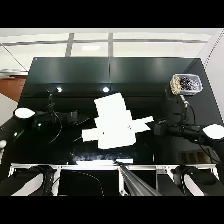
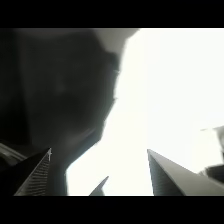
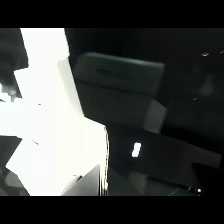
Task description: Fold the box and place the chain.
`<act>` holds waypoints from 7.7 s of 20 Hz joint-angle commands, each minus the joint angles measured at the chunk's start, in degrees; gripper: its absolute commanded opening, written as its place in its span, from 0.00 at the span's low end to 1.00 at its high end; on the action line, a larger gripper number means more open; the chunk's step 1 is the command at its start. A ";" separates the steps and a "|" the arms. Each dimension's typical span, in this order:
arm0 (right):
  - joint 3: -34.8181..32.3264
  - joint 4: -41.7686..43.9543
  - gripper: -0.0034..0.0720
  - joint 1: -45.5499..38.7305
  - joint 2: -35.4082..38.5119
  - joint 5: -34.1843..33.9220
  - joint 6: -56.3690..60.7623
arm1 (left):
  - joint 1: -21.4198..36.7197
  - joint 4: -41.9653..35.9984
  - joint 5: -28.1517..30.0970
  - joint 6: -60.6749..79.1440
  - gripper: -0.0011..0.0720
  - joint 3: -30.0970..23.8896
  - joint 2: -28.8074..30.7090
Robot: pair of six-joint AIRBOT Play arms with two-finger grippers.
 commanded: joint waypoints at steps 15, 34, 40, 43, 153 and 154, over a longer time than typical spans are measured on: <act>-0.76 0.07 0.10 4.66 0.59 -3.74 3.93 | -8.41 -4.98 -31.01 26.49 0.92 20.37 -35.45; 10.05 -20.52 0.97 -5.07 0.63 2.67 6.64 | -13.68 7.72 -28.26 25.35 0.05 27.69 -28.44; 14.82 -28.35 0.97 -9.92 0.63 -6.91 4.85 | -26.18 19.98 6.21 35.52 0.06 19.61 -5.31; 14.80 -28.02 0.97 -7.61 0.57 -4.52 -5.92 | -30.14 27.41 12.13 44.65 0.06 15.65 -4.72; 5.79 -3.13 0.97 21.81 -22.86 -10.08 -58.14 | -31.04 17.46 9.84 51.41 0.06 15.58 -10.40; 5.81 -3.10 0.97 21.16 -22.86 -9.70 -58.14 | -31.04 17.46 9.84 51.41 0.06 15.58 -10.40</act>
